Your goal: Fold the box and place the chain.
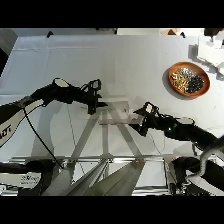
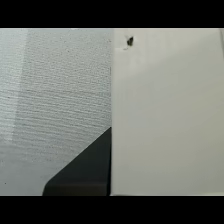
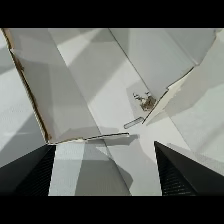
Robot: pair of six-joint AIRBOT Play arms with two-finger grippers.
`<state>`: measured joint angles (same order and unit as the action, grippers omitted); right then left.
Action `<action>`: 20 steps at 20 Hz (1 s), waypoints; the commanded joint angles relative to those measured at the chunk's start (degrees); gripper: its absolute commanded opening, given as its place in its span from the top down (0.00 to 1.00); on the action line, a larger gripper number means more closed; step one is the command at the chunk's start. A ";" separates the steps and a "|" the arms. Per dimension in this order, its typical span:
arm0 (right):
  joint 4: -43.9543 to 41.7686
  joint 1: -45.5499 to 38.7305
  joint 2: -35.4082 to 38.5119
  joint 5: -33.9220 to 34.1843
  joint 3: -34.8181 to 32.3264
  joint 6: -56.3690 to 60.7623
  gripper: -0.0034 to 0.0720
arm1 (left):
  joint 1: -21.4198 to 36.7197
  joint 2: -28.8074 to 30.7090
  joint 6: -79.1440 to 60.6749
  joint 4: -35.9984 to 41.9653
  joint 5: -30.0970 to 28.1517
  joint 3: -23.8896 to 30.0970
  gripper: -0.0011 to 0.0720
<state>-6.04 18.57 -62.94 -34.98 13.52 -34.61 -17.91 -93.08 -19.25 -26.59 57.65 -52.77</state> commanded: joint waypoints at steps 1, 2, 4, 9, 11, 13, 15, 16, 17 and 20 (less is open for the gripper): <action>-0.48 0.04 -0.07 -0.02 0.07 -0.44 0.04 | -0.02 -0.04 0.00 0.00 0.00 0.02 0.97; -0.46 0.04 -0.07 0.00 0.07 -0.44 0.04 | -0.02 -0.04 0.00 0.00 0.00 0.02 0.97; -0.17 0.04 -0.28 0.07 0.48 -0.44 0.04 | -0.02 -0.04 0.00 0.00 0.00 0.02 0.97; 1.88 0.04 -7.06 0.04 5.49 -0.31 0.04 | -0.02 -0.04 0.00 0.00 0.00 0.02 0.97; 4.63 0.04 -9.03 0.00 6.45 -0.17 0.04 | -0.02 -0.04 0.00 0.00 -0.02 0.02 0.97; 6.34 0.04 -9.20 -0.02 6.99 -0.13 0.04 | -0.04 -0.04 0.00 0.00 -0.02 0.02 0.97; 8.37 0.02 -9.22 -0.02 8.31 1.20 0.04 | -0.02 -0.04 0.00 0.00 0.00 0.02 0.97; 9.70 -0.02 -9.33 -0.17 9.55 2.21 0.04 | -0.02 -0.04 0.00 0.00 -0.02 0.02 0.97; 10.12 -0.02 -9.42 -0.24 10.67 2.91 0.04 | -0.02 -0.04 0.00 0.00 0.00 0.02 0.97; 9.77 0.00 -10.47 -0.26 12.17 2.91 0.04 | -0.02 -0.04 0.00 0.00 0.00 0.02 0.97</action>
